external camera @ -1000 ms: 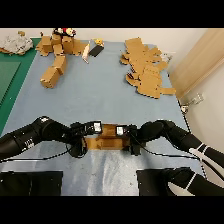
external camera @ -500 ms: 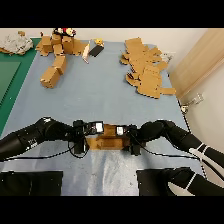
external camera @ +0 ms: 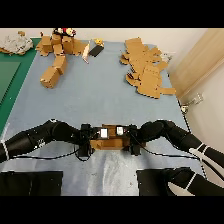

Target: Fold the box.

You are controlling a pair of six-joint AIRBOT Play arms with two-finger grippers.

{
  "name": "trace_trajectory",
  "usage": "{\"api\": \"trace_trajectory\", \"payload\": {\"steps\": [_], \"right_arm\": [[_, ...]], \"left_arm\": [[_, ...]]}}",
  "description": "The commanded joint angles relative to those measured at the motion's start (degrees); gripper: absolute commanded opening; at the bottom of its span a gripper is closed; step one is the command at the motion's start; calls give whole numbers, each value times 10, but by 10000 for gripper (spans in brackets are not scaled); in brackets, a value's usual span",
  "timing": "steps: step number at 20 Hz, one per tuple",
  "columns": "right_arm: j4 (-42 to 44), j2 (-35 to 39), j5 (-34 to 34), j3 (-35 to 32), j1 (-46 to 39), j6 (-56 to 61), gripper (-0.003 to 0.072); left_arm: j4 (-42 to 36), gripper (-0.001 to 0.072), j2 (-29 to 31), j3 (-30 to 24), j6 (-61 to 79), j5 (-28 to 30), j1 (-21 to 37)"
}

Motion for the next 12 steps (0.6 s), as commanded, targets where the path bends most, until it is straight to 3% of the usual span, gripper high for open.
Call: {"api": "trace_trajectory", "payload": {"steps": [1,4,5,6,7,12], "right_arm": [[0,0,0,0,0,0,502],[0,0,0,0,0,0,502],[0,0,0,0,0,0,501],[0,0,0,0,0,0,501],[0,0,0,0,0,0,502],[0,0,0,0,0,0,502]], "left_arm": [[-18,578,-4,1,7,12,-12],[-19,576,-16,2,7,31,-13],[-19,515,-19,4,7,31,-13],[-20,305,-21,6,8,30,-13],[-20,227,-21,9,9,26,-14],[-22,224,-22,15,10,36,-20]]}}
